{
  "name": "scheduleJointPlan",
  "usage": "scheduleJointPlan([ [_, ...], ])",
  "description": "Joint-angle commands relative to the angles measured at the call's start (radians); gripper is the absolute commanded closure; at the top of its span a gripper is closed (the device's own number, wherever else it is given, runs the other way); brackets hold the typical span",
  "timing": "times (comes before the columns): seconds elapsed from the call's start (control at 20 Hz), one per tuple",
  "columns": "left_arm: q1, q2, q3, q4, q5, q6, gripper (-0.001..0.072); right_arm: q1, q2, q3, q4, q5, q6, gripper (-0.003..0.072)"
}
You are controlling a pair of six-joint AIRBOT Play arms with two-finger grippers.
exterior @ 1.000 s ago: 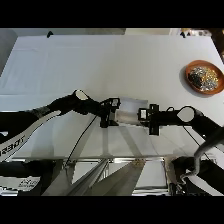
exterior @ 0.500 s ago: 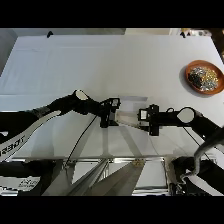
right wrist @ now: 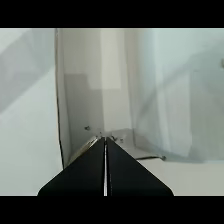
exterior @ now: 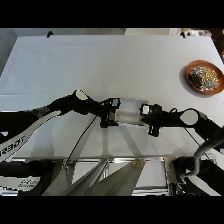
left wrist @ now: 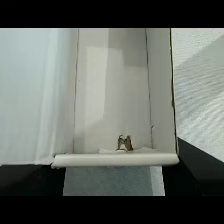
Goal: Fold the box and place the chain.
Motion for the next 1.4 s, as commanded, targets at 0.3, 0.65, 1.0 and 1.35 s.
scheduleJointPlan([
  [0.3, 0.0, 0.0, 0.001, 0.002, 0.0, 0.002, 0.0499, -0.349, 0.319, 0.001, -0.348, 0.006, 0.909, 0.0667],
  [0.65, 0.0, 0.0, 0.001, 0.002, 0.0, 0.002, 0.0499, -0.473, 0.166, 0.001, -0.284, 0.121, 1.02, 0.0666],
  [1.0, 0.0, 0.0, 0.001, 0.002, 0.0, 0.002, 0.0499, -0.473, -0.026, -0.021, -0.189, 0.195, 1.025, 0.0667],
  [1.35, 0.0, 0.0, 0.001, 0.002, 0.0, 0.002, 0.0499, -0.391, -0.052, -0.076, -0.151, 0.141, 1.038, 0.0667],
])
